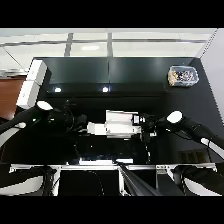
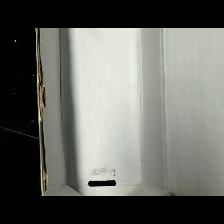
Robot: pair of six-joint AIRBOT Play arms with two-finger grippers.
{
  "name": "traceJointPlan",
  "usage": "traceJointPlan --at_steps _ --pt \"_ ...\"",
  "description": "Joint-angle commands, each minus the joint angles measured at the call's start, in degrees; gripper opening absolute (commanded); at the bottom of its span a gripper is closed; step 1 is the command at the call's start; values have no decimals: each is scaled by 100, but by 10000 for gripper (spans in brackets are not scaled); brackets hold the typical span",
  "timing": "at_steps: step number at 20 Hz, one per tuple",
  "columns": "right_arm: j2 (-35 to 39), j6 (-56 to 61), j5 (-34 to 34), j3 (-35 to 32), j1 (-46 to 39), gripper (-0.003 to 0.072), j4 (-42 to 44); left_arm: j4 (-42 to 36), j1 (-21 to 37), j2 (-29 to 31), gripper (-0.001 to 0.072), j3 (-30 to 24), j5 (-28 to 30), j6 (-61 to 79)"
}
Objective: Fold the box and place the chain.
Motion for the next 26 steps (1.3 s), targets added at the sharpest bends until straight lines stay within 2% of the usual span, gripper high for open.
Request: traceJointPlan --at_steps 1,4,5,7,10,16,18,20,21,26 --pt "-2 0 2 4 4 201 0 -181 -378 -330 28 245 -35 273" --pt "-2 0 4 4 4 202 0 -632 -254 -330 29 459 -573 1156" --pt "-2 0 2 4 4 201 0 -785 -190 -330 93 533 -778 1307" --pt "-2 0 2 4 4 201 0 -874 -129 -330 619 682 -1075 1327" --pt "-2 0 2 4 4 201 0 -866 -275 -332 628 780 -1139 1300" --pt "-2 0 2 4 4 202 0 -603 -1084 -332 612 1156 -780 997" --pt "-2 0 2 4 4 201 0 -168 -1239 -332 530 1366 -673 575" --pt "-2 0 2 4 4 201 0 107 -1364 -332 528 1537 -673 249" --pt "-2 0 2 4 4 201 0 153 -1412 -332 490 1596 -673 223" --pt "-2 0 2 4 4 201 0 597 -1641 -332 490 1679 -400 -511"
